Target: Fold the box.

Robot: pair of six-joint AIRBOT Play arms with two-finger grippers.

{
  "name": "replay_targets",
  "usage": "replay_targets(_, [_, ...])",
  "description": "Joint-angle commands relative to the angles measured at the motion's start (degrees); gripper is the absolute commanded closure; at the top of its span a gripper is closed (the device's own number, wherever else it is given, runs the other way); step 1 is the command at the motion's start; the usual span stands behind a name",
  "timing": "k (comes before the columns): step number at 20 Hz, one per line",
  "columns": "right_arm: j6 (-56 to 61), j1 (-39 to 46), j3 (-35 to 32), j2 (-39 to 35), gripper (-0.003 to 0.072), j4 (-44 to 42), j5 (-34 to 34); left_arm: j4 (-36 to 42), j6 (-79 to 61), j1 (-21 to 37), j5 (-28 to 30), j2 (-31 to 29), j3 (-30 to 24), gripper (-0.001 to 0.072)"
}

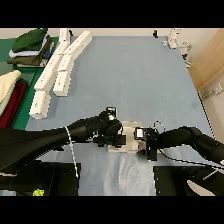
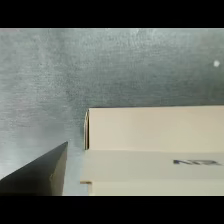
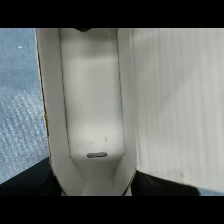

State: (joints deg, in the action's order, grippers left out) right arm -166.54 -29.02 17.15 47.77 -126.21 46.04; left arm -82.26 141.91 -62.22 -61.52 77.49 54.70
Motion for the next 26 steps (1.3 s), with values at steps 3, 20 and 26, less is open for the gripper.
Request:
replay_targets(3, [-0.02, -0.02, 0.04, 0.02, 0.0199, 0.00, -0.04, -0.04, 0.24, 0.04, 0.96, 0.02, 0.07, 0.0212])
replay_targets(20, [-0.02, -0.02, 0.04, 0.02, 0.0199, 0.00, -0.04, -7.13, -15.37, 2.84, -18.03, -21.00, 4.26, 0.0697])
replay_targets(26, [-0.02, -0.02, 0.04, 0.02, 0.0199, 0.00, -0.04, 1.97, -49.88, 16.11, -14.60, -24.09, -1.20, 0.0701])
